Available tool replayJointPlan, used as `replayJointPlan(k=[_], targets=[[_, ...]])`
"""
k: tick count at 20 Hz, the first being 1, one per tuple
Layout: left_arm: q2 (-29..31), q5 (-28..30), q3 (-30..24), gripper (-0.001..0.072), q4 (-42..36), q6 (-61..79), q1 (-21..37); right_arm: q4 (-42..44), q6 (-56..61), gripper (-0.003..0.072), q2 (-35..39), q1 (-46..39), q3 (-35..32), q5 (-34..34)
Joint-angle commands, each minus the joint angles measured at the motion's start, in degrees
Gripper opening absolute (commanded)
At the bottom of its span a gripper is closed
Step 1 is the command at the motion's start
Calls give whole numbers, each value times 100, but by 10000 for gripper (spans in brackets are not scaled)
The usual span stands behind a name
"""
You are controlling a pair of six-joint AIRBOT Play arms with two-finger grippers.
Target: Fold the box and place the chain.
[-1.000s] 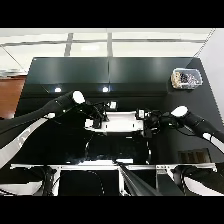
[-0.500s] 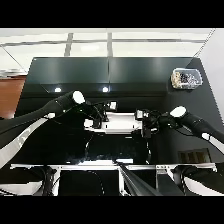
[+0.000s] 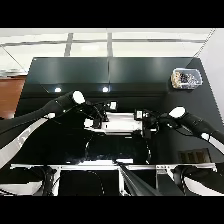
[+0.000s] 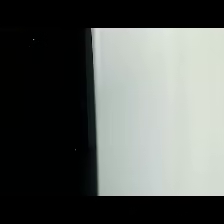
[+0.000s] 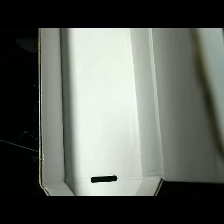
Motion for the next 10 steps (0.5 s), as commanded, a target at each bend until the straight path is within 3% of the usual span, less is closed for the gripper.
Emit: replayJointPlan(k=[1, 10], targets=[[4, 4, 7, 31, -4, -2, -2, -31, 66, 601, -4, 4, 0, -13], [4, 4, 7, 30, -4, -2, -2, -291, 323, 601, -17, 188, 0, -216]])
